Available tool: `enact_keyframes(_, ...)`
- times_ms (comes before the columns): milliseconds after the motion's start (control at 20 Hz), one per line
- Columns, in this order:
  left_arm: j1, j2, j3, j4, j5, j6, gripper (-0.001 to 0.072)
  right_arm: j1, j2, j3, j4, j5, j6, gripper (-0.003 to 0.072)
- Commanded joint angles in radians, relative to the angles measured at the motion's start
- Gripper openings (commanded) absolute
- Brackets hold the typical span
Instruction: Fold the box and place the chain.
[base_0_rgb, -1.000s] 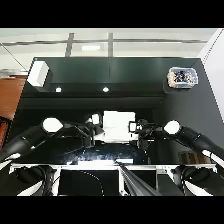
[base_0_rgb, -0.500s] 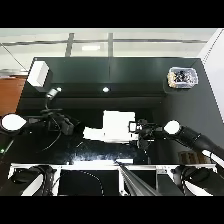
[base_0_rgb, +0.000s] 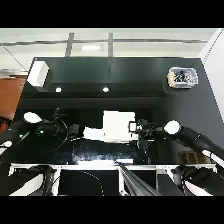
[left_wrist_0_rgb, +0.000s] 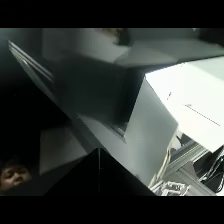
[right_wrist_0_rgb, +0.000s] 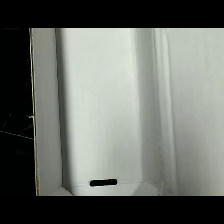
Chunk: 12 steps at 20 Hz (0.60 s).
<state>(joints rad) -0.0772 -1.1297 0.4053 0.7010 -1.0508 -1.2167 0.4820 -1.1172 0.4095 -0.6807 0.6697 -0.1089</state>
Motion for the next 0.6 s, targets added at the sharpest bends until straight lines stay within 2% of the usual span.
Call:
enact_keyframes(0, -0.112, -0.049, 0.01, -0.052, 0.063, 0.017, 0.003, 0.0, 0.0, 0.0, 0.0, 0.002, 0.0, 0.0541)
enact_keyframes(150, -0.199, -0.049, 0.023, -0.053, 0.119, 0.016, 0.003, 0.0, 0.0, 0.0, 0.0, 0.002, 0.0, 0.0541)
enact_keyframes(250, -0.218, -0.049, 0.052, -0.051, 0.122, 0.017, 0.0033, 0.0, 0.0, 0.0, 0.0, 0.003, 0.0, 0.0541)
enact_keyframes(300, -0.217, -0.048, 0.068, -0.048, 0.108, 0.021, 0.0082, 0.0, 0.0, 0.0, 0.0, 0.003, 0.0, 0.0541)
enact_keyframes(450, -0.217, -0.048, 0.119, -0.017, 0.032, 0.114, 0.0485, 0.0, 0.0, 0.0, 0.0, 0.003, 0.0, 0.0541)
enact_keyframes(500, -0.217, -0.048, 0.137, -0.016, 0.008, 0.114, 0.0593, 0.0, 0.0, 0.0, 0.0, 0.003, 0.0, 0.0541)
enact_keyframes(550, -0.217, -0.048, 0.153, -0.018, -0.009, 0.114, 0.0614, 0.0, 0.0, 0.001, 0.0, 0.003, 0.0, 0.0541)
